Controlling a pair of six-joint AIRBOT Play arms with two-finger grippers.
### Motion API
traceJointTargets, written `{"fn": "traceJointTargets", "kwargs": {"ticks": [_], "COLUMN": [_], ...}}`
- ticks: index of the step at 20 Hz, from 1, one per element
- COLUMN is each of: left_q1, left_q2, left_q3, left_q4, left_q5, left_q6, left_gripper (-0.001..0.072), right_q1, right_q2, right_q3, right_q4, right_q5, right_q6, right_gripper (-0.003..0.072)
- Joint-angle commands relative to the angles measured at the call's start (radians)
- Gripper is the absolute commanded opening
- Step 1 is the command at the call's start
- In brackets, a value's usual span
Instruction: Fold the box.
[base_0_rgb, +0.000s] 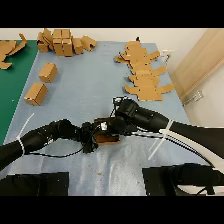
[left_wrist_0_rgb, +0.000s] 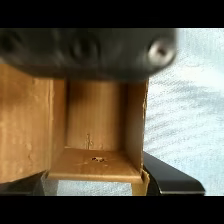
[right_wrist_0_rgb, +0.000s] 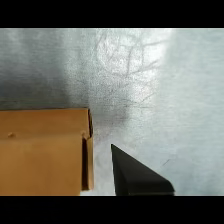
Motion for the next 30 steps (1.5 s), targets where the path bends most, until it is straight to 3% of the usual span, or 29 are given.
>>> {"fn": "traceJointTargets", "kwargs": {"ticks": [1,4,8,11,13,15,18,21,23,24,27,30], "left_q1": [0.001,0.001,0.001,0.001,0.001,0.001,0.001,0.001,0.001,0.001,0.001,0.001], "left_q2": [0.0,0.0,0.0,0.0,0.0,0.0,0.0,0.0,0.0,0.0,0.0,0.0], "left_q3": [0.0,0.0,0.0,0.0,0.0,0.0,0.0,0.0,0.0,0.0,0.0,0.0], "left_q4": [0.0,0.0,0.0,0.0,0.0,0.0,0.0,0.0,0.0,0.0,0.0,0.0], "left_q5": [0.002,0.002,0.002,0.002,0.002,0.002,0.002,0.002,0.002,0.002,0.002,0.002], "left_q6": [0.0,0.0,0.0,0.0,0.0,0.0,0.0,0.0,0.0,0.0,0.0,0.0], "left_gripper": [0.0511,0.0511,0.0511,0.0511,0.0511,0.0511,0.0511,0.0511,0.0511,0.0511,0.0511,0.0511], "right_q1": [0.0,-0.002,-0.013,-0.035,-0.051,-0.053,-0.139,-0.344,-0.512,-0.591,-0.726,-0.714], "right_q2": [0.074,0.131,0.16,0.159,0.142,0.122,0.132,0.139,0.122,0.092,-0.071,-0.23], "right_q3": [0.001,0.001,0.001,0.0,-0.004,-0.02,-0.024,-0.027,-0.057,-0.072,-0.076,-0.076], "right_q4": [0.013,0.013,0.011,-0.008,-0.007,-0.048,-0.014,0.215,0.536,0.764,1.255,1.489], "right_q5": [0.004,0.002,-0.058,-0.094,-0.093,-0.094,-0.066,0.111,0.296,0.327,0.16,-0.073], "right_q6": [0.027,0.033,0.032,0.004,-0.005,-0.034,-0.115,-0.364,-0.656,-0.873,-1.392,-1.648], "right_gripper": [0.0338,0.0324,0.0053,0.0053,0.013,0.0005,0.0002,0.0002,0.0001,0.0001,0.0002,0.0001]}}
